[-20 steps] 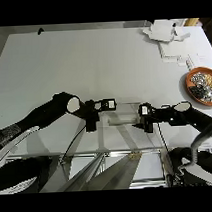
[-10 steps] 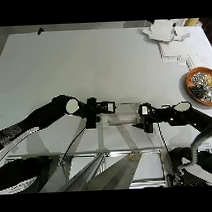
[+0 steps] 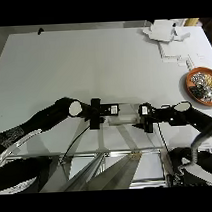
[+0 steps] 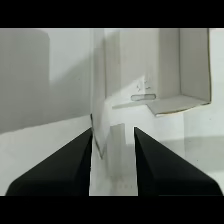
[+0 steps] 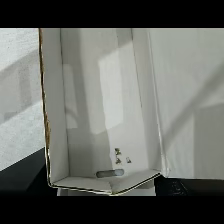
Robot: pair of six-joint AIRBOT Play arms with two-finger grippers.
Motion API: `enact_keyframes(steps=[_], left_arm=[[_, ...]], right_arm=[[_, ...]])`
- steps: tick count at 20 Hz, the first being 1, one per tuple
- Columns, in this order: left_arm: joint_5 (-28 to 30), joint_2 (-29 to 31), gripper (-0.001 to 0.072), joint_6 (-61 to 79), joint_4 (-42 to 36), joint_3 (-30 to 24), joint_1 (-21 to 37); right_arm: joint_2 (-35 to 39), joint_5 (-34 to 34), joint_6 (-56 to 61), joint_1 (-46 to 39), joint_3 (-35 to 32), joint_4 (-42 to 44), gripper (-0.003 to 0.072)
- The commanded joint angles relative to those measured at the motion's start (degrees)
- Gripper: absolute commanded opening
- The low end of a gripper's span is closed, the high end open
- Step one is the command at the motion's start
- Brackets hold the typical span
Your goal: Fold the box and place the chain.
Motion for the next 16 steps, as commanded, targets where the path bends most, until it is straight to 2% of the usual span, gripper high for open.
enact_keyframes(steps=[1,5,12,16], left_arm=[[-1.4,-0.2,0.0272,0.8,-0.5,0.0,-0.6],[-3.9,-0.9,0.0272,0.8,-0.8,0.0,-0.6],[-1.1,-1.0,0.027,1.0,-4.0,0.0,-0.9],[1.2,-1.1,0.027,5.8,-8.3,0.0,-2.5]], right_arm=[[0.0,0.0,0.0,0.0,0.0,0.0,0.0474],[0.0,0.0,0.0,0.0,0.0,0.0,0.0474],[0.0,0.0,0.0,0.0,0.0,0.0,0.0474],[0.0,0.0,0.0,0.0,0.0,0.0,0.0474]])
